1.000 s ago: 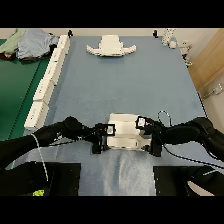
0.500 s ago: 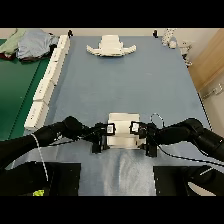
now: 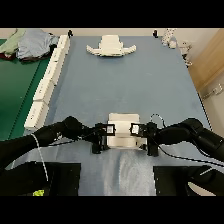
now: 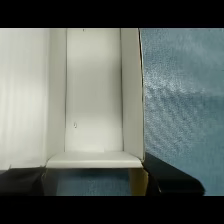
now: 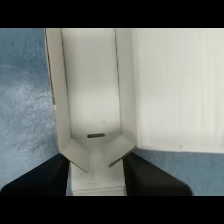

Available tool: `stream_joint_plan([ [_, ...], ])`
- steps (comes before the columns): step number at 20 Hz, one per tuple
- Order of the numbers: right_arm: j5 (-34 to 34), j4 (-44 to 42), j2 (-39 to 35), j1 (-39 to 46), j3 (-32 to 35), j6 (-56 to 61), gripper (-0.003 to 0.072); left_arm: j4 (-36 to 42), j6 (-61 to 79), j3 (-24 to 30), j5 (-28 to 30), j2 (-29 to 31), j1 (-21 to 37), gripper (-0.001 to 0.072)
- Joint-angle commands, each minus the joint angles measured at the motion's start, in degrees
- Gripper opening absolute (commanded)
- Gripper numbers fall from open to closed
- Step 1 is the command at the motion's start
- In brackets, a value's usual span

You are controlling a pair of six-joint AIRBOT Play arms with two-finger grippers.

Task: Fold the box.

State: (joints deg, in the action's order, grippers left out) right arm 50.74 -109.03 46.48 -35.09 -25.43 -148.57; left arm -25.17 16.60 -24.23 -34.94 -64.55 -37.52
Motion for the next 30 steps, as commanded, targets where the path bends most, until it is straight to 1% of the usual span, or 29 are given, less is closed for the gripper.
stream_joint_plan([
  [1,1.8,3.5,-0.9,0.0,0.0,0.2,0.0487,0.1,-0.1,-0.1,0.5,0.0,0.0,0.0451],
  [4,0.6,3.6,-0.8,0.0,0.0,0.2,0.0487,0.1,-0.1,-0.1,0.5,0.0,0.0,0.0451],
  [7,-0.8,0.6,-0.7,0.0,0.0,0.0,0.0485,0.1,-0.1,-0.1,0.4,0.0,0.0,0.0451],
  [8,-0.8,-0.5,-0.7,0.0,0.0,0.0,0.0447,0.1,-0.1,-0.1,0.5,0.0,0.0,0.0452],
  [9,-0.8,-1.6,-0.7,0.0,0.0,-0.1,0.0388,0.1,-0.1,-0.1,0.5,0.0,0.0,0.0451],
  [10,-0.9,-2.6,-0.7,0.0,0.0,-0.5,0.0300,0.1,-0.1,-0.1,0.4,0.0,0.0,0.0452],
  [11,-1.2,-3.1,-0.7,0.0,0.0,-0.7,0.0275,0.1,-0.1,-0.1,0.5,0.0,0.0,0.0451],
  [12,-1.8,-3.7,-0.7,0.0,0.0,-1.1,0.0269,0.1,-0.1,-0.1,0.4,0.0,0.0,0.0451],
  [13,-2.1,-4.5,-0.7,0.0,0.0,-1.8,0.0180,0.1,-0.1,-0.1,0.5,0.0,0.0,0.0451],
  [14,-2.3,-5.4,-0.7,0.0,0.0,-2.3,0.0138,0.1,-0.1,-0.1,0.5,0.0,0.0,0.0451],
  [18,-3.0,-9.0,1.4,-0.4,0.0,-5.5,0.0139,0.1,-0.1,-0.1,0.5,0.0,0.0,0.0452],
  [19,-3.7,-9.4,1.7,-0.4,0.0,-6.0,0.0144,0.1,-0.1,-0.1,0.5,0.0,0.0,0.0452],
  [20,-4.2,-9.4,1.7,-0.4,0.0,-6.0,0.0256,0.1,-0.1,-0.1,0.5,0.0,0.0,0.0451],
  [21,-4.4,-9.4,1.7,-0.4,0.0,-6.0,0.0476,0.1,-0.1,-0.1,0.5,0.0,0.0,0.0451],
  [22,-4.5,-9.4,1.7,-0.4,0.0,-6.0,0.0610,0.1,-0.1,-0.1,0.5,0.0,0.0,0.0452],
  [29,-4.1,-9.2,1.7,-0.4,0.0,-5.9,0.0610,0.1,-0.1,-0.1,0.4,0.0,0.0,0.0451],
  [30,-3.4,-9.0,1.5,-0.3,0.0,-4.7,0.0561,0.1,-0.1,-0.1,0.5,0.0,0.0,0.0451],
])
